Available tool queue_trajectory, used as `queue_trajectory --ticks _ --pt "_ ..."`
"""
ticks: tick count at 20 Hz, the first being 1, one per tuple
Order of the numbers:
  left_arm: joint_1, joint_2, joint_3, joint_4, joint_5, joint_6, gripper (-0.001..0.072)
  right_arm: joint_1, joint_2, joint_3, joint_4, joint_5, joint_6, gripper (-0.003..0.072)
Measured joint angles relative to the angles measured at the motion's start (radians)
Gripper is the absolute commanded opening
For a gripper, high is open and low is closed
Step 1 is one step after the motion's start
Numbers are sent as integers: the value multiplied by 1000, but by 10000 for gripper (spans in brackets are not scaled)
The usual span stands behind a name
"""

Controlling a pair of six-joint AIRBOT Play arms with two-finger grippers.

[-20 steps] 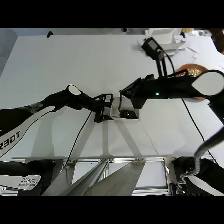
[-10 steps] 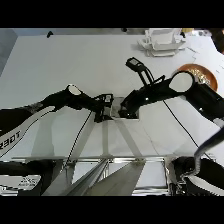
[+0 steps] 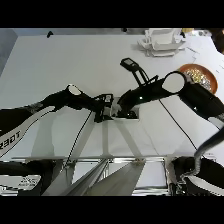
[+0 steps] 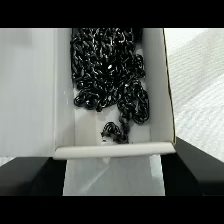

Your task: Fold the box and place the chain.

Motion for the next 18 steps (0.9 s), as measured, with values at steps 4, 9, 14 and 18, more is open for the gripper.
queue_trajectory --ticks 4,9,14,18 --pt "0 0 0 0 0 0 251 -63 -3 81 -45 -11 35 18" --pt "0 0 0 0 0 0 251 -111 -54 109 -185 49 40 18" --pt "0 0 0 0 0 0 251 -119 -153 114 -226 129 8 19" --pt "0 0 0 0 0 0 251 -75 -180 115 -204 150 -95 104"
